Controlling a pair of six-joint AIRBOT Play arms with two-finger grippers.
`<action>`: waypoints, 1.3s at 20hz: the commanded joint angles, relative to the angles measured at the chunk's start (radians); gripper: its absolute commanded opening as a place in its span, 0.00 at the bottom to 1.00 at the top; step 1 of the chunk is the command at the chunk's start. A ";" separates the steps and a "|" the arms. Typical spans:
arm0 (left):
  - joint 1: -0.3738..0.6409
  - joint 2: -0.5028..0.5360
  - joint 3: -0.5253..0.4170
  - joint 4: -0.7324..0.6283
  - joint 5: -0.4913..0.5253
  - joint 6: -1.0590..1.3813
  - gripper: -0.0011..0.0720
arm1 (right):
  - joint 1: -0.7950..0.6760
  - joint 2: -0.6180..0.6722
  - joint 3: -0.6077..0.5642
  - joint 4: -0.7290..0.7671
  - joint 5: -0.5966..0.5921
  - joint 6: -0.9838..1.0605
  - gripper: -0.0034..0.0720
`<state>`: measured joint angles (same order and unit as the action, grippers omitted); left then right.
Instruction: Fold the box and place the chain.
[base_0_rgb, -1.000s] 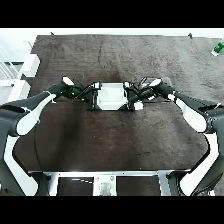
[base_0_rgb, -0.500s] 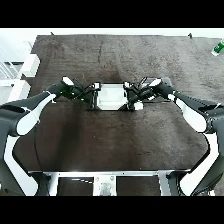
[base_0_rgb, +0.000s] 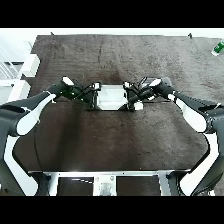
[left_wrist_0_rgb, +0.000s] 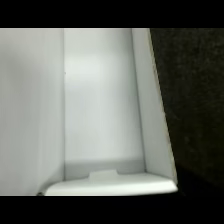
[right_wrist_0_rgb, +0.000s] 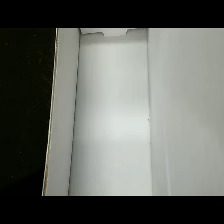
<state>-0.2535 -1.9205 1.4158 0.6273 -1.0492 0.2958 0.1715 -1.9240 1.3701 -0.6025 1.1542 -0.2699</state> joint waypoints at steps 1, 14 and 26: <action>0.000 -0.001 0.000 0.000 0.001 0.000 0.67 | 0.000 0.000 0.000 0.000 -0.001 0.000 0.77; 0.000 -0.001 -0.001 -0.003 -0.007 0.001 0.73 | 0.000 0.000 0.000 0.000 -0.001 0.000 0.77; 0.000 -0.001 -0.001 -0.017 -0.005 0.019 0.72 | 0.000 0.000 0.000 0.000 -0.001 0.000 0.77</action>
<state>-0.2535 -1.9209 1.4151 0.6212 -1.0542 0.2977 0.1719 -1.9240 1.3701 -0.6025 1.1534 -0.2703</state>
